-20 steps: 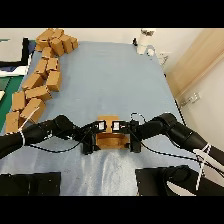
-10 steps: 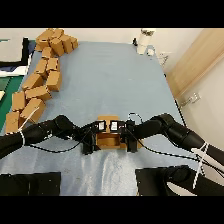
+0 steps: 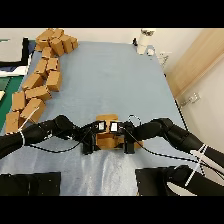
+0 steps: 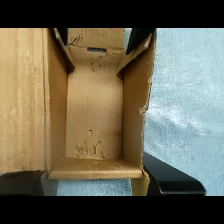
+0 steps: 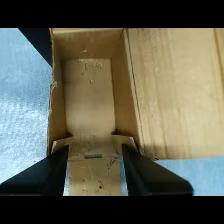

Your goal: Fold the box.

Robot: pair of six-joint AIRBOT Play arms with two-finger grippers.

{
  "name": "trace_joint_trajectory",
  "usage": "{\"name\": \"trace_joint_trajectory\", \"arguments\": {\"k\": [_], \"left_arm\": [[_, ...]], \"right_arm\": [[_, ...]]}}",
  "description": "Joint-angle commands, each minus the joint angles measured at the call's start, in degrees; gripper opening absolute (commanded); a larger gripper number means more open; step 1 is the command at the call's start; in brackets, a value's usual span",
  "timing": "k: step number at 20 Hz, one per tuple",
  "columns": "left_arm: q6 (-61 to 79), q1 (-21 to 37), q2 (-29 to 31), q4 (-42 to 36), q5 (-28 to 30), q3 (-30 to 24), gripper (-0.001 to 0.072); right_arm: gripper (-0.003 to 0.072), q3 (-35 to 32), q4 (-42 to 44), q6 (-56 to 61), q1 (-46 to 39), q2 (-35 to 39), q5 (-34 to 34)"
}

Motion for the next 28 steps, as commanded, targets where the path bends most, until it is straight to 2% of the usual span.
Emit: {"name": "trace_joint_trajectory", "arguments": {"k": [1, 6, 9, 12, 15, 16, 18, 20, 21, 23, 26, 28], "left_arm": [[0.0, 0.0, 0.0, 0.0, 0.0, 0.0, 0.0462], [0.0, 0.0, 0.0, 0.0, 0.0, 0.0, 0.0462], [0.0, 0.0, 0.0, 0.0, 0.0, 0.0, 0.0462], [0.0, 0.0, 0.0, 0.0, 0.0, 0.0, 0.0462], [0.0, 0.0, 0.0, 0.0, 0.0, 0.0, 0.0462], [0.0, 0.0, 0.0, 0.0, 0.0, 0.0, 0.0462], [0.0, 0.0, 0.0, 0.0, 0.0, 0.0, 0.0462], [0.0, 0.0, 0.0, 0.0, 0.0, 0.0, 0.0462], [0.0, 0.0, 0.0, 0.0, 0.0, 0.0, 0.0462], [0.0, 0.0, 0.0, 0.0, 0.1, 0.0, 0.0462], [0.0, 0.0, 0.0, 0.0, 0.0, 0.0, 0.0462], [0.0, 0.0, 0.0, 0.0, 0.0, 0.0, 0.0462]], "right_arm": [[0.0590, -0.5, 1.5, -0.9, 0.1, -0.1, 1.1], [0.0589, -0.5, 1.5, -0.9, 0.0, -0.7, 0.8], [0.0576, -0.4, 0.5, 2.7, 0.0, 1.4, -2.1], [0.0576, -0.4, -10.4, 19.9, -0.5, 7.1, -4.1], [0.0576, -0.4, -29.3, 38.3, -1.2, 12.4, -10.1], [0.0538, -0.4, -35.9, 45.8, -1.2, 13.9, -12.1], [0.0109, -0.4, -47.2, 61.8, -1.2, 16.3, -14.9], [0.0081, -0.4, -54.3, 76.5, -1.6, 16.6, -16.4], [0.0021, -0.4, -53.8, 80.3, -3.0, 15.6, -17.2], [0.0005, -0.4, -46.8, 83.7, -7.0, 11.7, -18.6], [0.0005, -0.5, -28.2, 83.1, -12.4, 3.6, -18.3], [0.0005, -0.5, -16.5, 78.8, -12.7, -0.6, -16.9]]}}
